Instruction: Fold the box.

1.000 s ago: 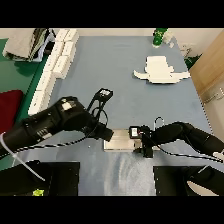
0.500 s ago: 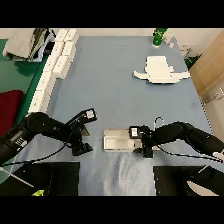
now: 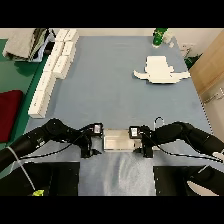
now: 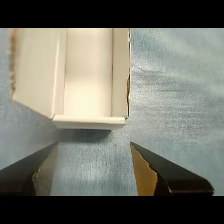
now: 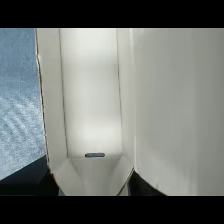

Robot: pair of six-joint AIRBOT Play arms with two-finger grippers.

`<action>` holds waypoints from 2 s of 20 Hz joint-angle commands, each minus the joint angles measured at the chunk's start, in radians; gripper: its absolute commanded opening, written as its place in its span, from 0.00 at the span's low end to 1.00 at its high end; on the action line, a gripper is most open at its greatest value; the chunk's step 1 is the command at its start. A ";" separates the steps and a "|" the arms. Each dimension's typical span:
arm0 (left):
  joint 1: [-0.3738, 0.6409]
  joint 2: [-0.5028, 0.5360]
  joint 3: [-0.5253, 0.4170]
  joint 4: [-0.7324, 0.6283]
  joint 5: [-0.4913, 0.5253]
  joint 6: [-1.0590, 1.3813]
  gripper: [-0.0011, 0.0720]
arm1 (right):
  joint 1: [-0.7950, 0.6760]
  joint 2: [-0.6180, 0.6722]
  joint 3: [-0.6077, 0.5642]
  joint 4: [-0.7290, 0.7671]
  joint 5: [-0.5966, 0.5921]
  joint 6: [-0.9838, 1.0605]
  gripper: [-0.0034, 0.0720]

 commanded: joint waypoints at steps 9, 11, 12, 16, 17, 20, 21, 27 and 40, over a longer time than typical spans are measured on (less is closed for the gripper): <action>-0.014 -0.175 0.056 -0.097 0.022 0.204 1.00 | 0.001 0.001 0.000 0.000 0.000 0.000 0.73; -0.034 -0.177 0.056 -0.101 0.023 0.204 1.00 | 0.001 0.001 0.000 0.000 0.000 0.000 0.73; -0.043 -0.177 0.056 -0.105 0.024 0.204 1.00 | 0.001 0.001 0.000 0.000 0.001 0.000 0.73; -0.066 -0.203 0.063 -0.142 0.050 0.201 1.00 | 0.001 0.001 0.000 0.000 0.000 0.000 0.73; -0.072 -0.204 0.064 -0.145 0.067 0.203 1.00 | 0.001 0.001 0.000 0.000 0.000 0.000 0.73; -0.089 -0.204 0.063 -0.147 0.099 0.201 1.00 | 0.001 0.001 0.000 0.000 0.000 0.000 0.73; -0.090 -0.204 0.063 -0.144 0.099 0.200 1.00 | 0.001 0.001 0.000 0.000 0.000 0.000 0.73; -0.090 -0.205 0.064 -0.145 0.133 0.164 0.84 | 0.001 0.001 0.000 0.000 0.000 0.000 0.73; -0.090 -0.205 0.063 -0.140 0.079 0.156 1.00 | 0.001 0.001 0.000 0.000 0.000 0.000 0.73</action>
